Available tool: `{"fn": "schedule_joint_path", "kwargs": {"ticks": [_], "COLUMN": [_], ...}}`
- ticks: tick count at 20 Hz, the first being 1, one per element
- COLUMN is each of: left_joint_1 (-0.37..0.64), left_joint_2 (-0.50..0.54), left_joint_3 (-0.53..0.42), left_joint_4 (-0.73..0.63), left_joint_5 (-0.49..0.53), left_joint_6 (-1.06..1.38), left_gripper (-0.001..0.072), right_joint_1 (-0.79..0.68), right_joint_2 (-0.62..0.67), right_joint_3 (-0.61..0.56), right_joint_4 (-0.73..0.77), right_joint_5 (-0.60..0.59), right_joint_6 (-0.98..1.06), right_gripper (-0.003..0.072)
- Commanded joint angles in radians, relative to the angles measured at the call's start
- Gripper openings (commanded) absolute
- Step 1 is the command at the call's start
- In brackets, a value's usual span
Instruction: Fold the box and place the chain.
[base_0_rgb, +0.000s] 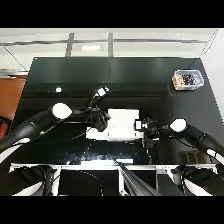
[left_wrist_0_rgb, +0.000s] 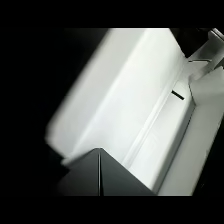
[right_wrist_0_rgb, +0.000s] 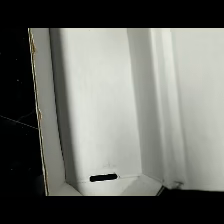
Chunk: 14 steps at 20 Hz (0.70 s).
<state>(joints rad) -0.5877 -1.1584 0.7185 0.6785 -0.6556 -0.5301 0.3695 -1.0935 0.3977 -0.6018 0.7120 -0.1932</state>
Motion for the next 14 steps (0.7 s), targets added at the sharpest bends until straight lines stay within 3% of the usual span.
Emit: {"fn": "schedule_joint_path", "kwargs": {"ticks": [1,4,5,6,7,9,14], "left_joint_1": [0.068,0.080,0.065,0.042,0.017,-0.039,-0.133], "left_joint_2": [0.126,0.133,0.124,0.114,0.103,0.075,0.003], "left_joint_3": [-0.009,-0.035,-0.051,-0.071,-0.093,-0.129,-0.139], "left_joint_4": [0.134,0.164,0.197,0.238,0.277,0.337,0.323], "left_joint_5": [-0.173,-0.324,-0.332,-0.306,-0.259,-0.170,0.055], "left_joint_6": [-0.002,0.010,0.011,0.019,0.045,0.094,0.118], "left_gripper": [0.0030,0.0033,0.0197,0.0632,0.0707,0.0706,0.0699], "right_joint_1": [0.001,0.001,0.001,0.001,0.001,0.001,0.001], "right_joint_2": [0.000,0.000,0.000,0.000,0.000,0.000,0.000], "right_joint_3": [0.000,0.000,0.000,0.000,0.000,0.000,0.000], "right_joint_4": [-0.001,-0.001,-0.001,-0.001,-0.001,-0.001,-0.001], "right_joint_5": [0.002,0.002,0.002,0.002,0.002,0.002,0.002], "right_joint_6": [0.001,0.001,0.001,0.001,0.001,0.001,0.001], "right_gripper": [0.0478,0.0478,0.0478,0.0478,0.0478,0.0478,0.0478]}}
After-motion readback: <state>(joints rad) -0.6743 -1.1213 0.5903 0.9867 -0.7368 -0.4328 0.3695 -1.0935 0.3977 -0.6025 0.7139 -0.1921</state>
